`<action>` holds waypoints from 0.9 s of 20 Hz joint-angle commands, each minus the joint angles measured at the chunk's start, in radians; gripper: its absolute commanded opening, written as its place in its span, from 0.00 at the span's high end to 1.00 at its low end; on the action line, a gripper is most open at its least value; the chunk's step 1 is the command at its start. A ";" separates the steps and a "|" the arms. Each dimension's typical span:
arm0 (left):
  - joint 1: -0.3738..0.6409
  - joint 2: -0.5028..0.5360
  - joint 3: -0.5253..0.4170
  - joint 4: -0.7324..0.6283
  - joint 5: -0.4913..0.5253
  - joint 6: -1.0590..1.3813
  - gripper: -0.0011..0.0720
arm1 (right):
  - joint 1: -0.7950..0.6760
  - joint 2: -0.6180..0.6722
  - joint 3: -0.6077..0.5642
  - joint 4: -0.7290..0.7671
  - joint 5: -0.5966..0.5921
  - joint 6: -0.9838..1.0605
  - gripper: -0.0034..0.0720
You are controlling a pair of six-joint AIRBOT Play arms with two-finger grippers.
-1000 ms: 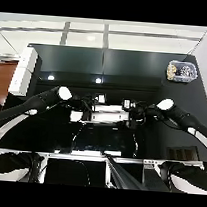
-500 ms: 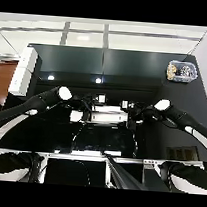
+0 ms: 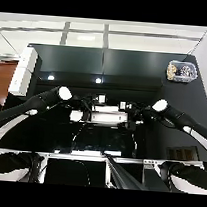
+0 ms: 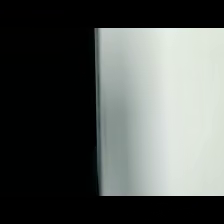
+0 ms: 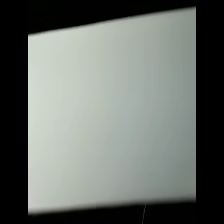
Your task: Fold the box and place the chain.
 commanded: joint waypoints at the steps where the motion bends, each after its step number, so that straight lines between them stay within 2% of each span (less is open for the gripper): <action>1: 0.000 0.000 0.000 0.000 0.002 0.000 0.95 | 0.001 -0.001 0.001 -0.002 -0.007 0.008 0.03; 18: 0.000 0.000 0.000 0.000 0.002 0.000 0.95 | 0.003 -0.004 0.003 -0.020 -0.010 0.026 0.03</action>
